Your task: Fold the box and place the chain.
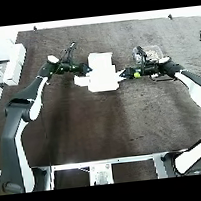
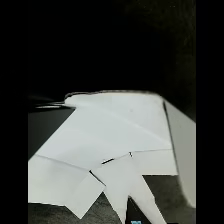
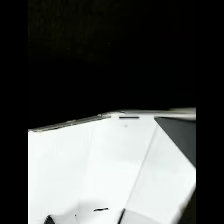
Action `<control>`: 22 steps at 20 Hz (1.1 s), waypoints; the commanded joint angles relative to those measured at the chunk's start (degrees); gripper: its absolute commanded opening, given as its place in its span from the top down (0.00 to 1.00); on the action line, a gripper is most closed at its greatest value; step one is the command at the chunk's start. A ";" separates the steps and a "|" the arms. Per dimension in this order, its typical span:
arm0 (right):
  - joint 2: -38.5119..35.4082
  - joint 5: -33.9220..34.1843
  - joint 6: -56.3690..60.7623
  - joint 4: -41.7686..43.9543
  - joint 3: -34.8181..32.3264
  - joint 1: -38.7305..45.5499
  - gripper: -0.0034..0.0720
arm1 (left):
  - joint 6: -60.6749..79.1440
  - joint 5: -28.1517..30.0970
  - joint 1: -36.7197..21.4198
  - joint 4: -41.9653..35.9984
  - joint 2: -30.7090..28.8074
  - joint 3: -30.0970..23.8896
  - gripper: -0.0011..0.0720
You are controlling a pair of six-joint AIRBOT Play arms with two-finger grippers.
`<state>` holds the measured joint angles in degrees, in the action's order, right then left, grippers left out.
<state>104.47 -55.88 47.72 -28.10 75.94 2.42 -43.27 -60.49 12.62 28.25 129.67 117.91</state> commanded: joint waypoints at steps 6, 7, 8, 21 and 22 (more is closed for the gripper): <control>-5.49 -12.28 -1.92 2.99 0.00 9.40 0.58 | 12.57 -6.54 -0.09 -3.04 0.02 0.00 0.96; -7.37 -12.87 -1.92 3.72 -0.09 11.34 0.58 | 16.65 -8.48 -0.09 -3.78 0.02 0.00 0.96; -9.05 -13.31 -1.92 4.35 -0.24 12.79 0.58 | 20.70 -10.84 -0.09 -4.55 0.02 0.00 0.96; -17.11 -12.04 -10.40 7.72 -14.12 15.76 0.58 | 46.53 -12.90 -0.07 -10.88 -0.04 -5.20 0.97; -17.11 -11.61 -12.44 9.22 -15.30 15.74 0.58 | 48.63 -12.52 -0.07 -11.72 -0.04 -6.34 0.97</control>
